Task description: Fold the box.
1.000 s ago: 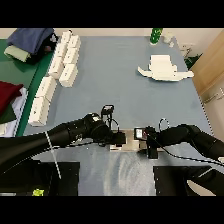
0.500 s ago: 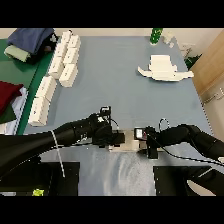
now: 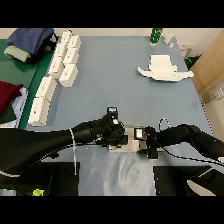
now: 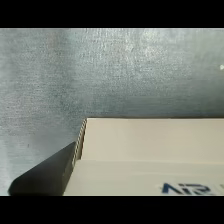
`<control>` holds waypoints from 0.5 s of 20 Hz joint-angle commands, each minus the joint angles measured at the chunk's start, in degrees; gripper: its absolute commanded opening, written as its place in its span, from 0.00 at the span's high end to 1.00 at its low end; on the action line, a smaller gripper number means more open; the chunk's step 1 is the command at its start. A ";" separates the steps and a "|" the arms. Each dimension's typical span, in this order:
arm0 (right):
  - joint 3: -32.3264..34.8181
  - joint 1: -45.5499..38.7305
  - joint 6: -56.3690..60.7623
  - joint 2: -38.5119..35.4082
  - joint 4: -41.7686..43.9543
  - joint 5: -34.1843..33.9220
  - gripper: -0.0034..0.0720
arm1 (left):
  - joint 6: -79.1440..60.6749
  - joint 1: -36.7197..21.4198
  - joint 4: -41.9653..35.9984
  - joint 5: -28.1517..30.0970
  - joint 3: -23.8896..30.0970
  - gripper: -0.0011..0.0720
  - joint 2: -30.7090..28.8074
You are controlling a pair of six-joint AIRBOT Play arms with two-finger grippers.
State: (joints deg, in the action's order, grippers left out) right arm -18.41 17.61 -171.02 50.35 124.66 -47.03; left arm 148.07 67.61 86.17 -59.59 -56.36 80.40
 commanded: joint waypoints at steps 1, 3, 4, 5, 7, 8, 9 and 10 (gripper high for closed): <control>0.02 -0.02 0.00 -0.04 0.00 0.02 0.24 | 1.33 0.66 1.86 -1.16 -0.70 0.61 1.16; 0.02 -0.02 0.00 -0.04 0.00 0.02 0.24 | 1.33 0.63 2.84 -0.94 -0.70 0.97 1.14; 0.02 -0.02 0.00 -0.04 0.00 0.02 0.24 | 1.36 0.63 2.84 -0.96 -0.70 0.97 1.16; 0.02 -0.02 0.00 -0.04 0.00 0.02 0.24 | 1.40 0.63 2.82 -1.05 -0.70 0.97 1.16; 0.02 -0.02 0.02 -0.04 0.00 0.02 0.24 | 1.53 0.63 2.80 -1.05 -0.70 0.97 1.16; 0.02 -0.02 0.00 -0.04 0.00 0.02 0.24 | 1.53 0.63 2.80 -1.03 -0.70 0.97 1.16; 0.02 -0.02 0.00 -0.04 0.00 0.02 0.24 | 1.51 0.63 2.78 -1.01 -0.70 0.97 1.14; 0.02 -0.02 0.00 -0.04 0.00 0.02 0.24 | 1.51 0.63 2.58 -1.01 -0.70 0.97 1.14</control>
State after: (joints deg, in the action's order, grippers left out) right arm -18.39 17.56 -170.95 50.35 124.66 -47.03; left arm 149.49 68.20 88.62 -60.80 -57.04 81.47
